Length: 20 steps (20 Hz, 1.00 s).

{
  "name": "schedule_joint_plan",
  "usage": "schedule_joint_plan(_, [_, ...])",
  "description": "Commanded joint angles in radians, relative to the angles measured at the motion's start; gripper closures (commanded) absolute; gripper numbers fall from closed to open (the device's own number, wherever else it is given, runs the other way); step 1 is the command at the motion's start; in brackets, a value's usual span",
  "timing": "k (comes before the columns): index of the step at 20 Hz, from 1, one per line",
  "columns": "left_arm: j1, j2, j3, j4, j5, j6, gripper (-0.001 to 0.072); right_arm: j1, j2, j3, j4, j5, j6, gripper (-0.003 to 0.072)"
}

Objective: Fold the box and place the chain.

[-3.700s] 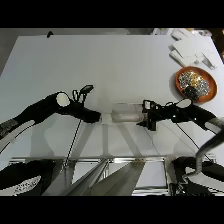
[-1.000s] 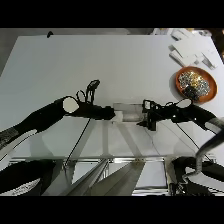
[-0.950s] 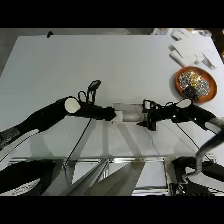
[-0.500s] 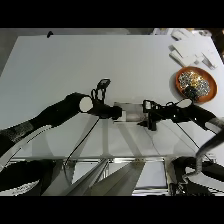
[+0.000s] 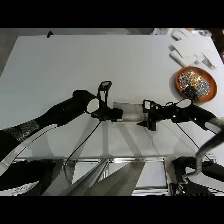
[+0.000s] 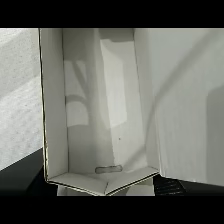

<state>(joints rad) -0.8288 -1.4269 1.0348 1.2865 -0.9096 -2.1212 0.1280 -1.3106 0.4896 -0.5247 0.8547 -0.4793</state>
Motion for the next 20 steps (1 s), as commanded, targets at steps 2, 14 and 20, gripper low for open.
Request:
schedule_joint_plan(2, [-0.014,-0.024,0.069,0.087,-0.051,-0.091,0.0368,0.000,0.001,0.001,-0.001,0.001,0.000,0.0388])
schedule_joint_plan(14, [-0.090,-0.261,0.298,0.192,-0.246,-0.265,0.0377,0.000,0.001,0.001,-0.001,0.002,0.000,0.0388])
schedule_joint_plan(20, [-0.089,-0.278,0.298,0.200,-0.266,-0.262,0.0433,0.000,0.001,0.001,-0.001,0.002,0.000,0.0388])
